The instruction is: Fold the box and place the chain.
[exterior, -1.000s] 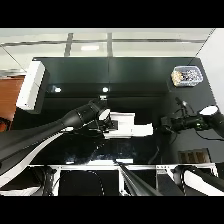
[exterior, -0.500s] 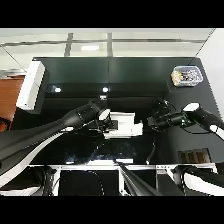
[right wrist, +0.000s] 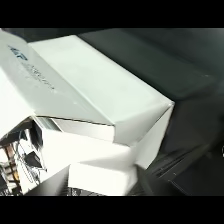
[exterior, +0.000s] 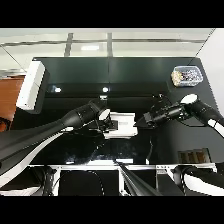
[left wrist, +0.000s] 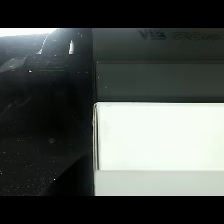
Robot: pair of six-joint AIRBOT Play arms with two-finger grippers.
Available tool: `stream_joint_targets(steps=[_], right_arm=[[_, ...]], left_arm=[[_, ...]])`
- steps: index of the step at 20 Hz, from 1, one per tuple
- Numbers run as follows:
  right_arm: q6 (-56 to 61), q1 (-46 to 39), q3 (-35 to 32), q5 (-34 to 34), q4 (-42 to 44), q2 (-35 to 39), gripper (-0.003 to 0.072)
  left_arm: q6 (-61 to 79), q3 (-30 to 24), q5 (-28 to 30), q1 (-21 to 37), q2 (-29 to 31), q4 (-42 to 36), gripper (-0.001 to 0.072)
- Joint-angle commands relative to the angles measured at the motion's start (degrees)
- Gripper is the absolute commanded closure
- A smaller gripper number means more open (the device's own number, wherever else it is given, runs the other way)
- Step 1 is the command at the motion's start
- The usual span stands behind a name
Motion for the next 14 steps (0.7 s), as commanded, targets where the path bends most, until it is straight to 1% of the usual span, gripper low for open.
stream_joint_targets(steps=[1,3,7,14], right_arm=[[0.98,2.23,0.46,-1.44,-0.66,-0.02,0.0376],[2.60,3.21,1.14,-2.34,-1.81,-0.02,0.0376],[7.41,6.05,3.63,-4.57,-6.99,-0.02,0.0379],[22.16,13.18,7.93,-8.17,-19.98,-0.02,0.0383]], left_arm=[[-0.02,0.04,0.00,0.04,0.02,0.00,0.0681],[-0.02,0.04,0.00,0.04,0.02,0.00,0.0681],[-0.02,0.04,0.00,0.04,0.02,0.00,0.0682],[-0.02,0.04,-0.07,0.04,0.02,-0.02,0.0681]])
